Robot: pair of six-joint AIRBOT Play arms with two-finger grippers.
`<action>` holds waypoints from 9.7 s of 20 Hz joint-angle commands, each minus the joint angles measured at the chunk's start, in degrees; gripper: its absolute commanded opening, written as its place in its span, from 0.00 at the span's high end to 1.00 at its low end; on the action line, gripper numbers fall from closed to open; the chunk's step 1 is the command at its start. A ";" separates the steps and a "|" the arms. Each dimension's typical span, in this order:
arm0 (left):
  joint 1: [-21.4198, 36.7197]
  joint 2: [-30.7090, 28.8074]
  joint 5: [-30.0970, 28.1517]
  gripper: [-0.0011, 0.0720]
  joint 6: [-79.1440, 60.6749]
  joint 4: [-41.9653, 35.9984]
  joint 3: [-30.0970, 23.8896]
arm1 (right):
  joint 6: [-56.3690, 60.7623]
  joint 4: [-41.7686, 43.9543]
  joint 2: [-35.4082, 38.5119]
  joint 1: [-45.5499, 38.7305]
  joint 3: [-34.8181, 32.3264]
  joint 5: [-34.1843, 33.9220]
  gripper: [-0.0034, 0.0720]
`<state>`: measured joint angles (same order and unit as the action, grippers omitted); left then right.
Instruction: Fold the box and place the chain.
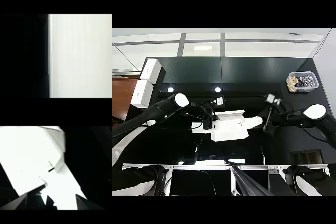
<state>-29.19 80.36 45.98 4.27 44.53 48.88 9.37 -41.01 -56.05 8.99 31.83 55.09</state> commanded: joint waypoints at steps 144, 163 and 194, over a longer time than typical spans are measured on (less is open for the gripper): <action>-0.63 -1.16 -7.72 0.95 18.69 -10.43 -5.57 | -25.22 10.40 -15.76 14.32 -1.38 -16.52 0.79; 14.69 -23.26 20.72 0.91 14.56 2.97 -11.19 | -25.22 10.40 -15.76 14.32 -1.38 -16.52 0.79; 3.82 -9.53 -1.90 0.63 -14.12 -13.00 -14.16 | -25.22 10.40 -15.76 14.32 -1.38 -16.52 0.79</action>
<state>-25.06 70.67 44.16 -9.76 34.15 34.70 -15.86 -30.61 -71.77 23.29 30.46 38.57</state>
